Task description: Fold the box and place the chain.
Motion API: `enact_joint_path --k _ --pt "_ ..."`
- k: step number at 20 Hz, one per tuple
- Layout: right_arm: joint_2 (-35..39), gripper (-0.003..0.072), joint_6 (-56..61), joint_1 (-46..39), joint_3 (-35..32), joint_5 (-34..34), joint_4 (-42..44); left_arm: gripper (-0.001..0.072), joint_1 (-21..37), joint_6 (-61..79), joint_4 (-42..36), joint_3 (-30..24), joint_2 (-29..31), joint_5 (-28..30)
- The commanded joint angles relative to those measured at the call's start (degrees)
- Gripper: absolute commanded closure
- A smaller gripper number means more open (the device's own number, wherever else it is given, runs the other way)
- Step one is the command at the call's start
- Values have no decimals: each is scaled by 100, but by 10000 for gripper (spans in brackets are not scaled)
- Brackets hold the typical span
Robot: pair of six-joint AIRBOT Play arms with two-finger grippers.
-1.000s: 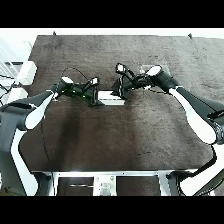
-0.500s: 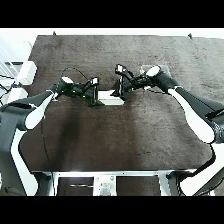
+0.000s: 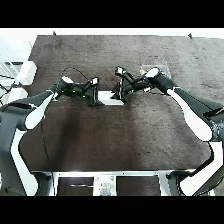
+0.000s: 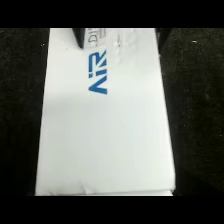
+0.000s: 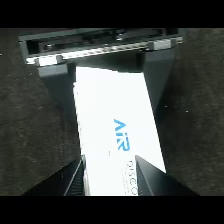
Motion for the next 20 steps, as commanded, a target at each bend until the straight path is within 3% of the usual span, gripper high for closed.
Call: enact_joint_path --k 1,6,9,13,14,20 --pt "-129 332 17 -24 -7 501 28 180 -2 -22 -11 0 4 7" --pt "-280 333 11 -166 -4 605 452 180 -2 -22 -11 0 4 7" --pt "-396 388 17 -328 -4 870 831 180 -2 -22 -11 0 4 9" --pt "-463 640 133 -435 -4 914 1062 180 -4 -22 -11 0 4 7" --pt "-466 667 219 -435 -4 905 1049 180 -2 -22 -11 0 4 7" --pt "-518 666 638 -352 -4 721 417 180 -2 -22 -11 0 4 7"
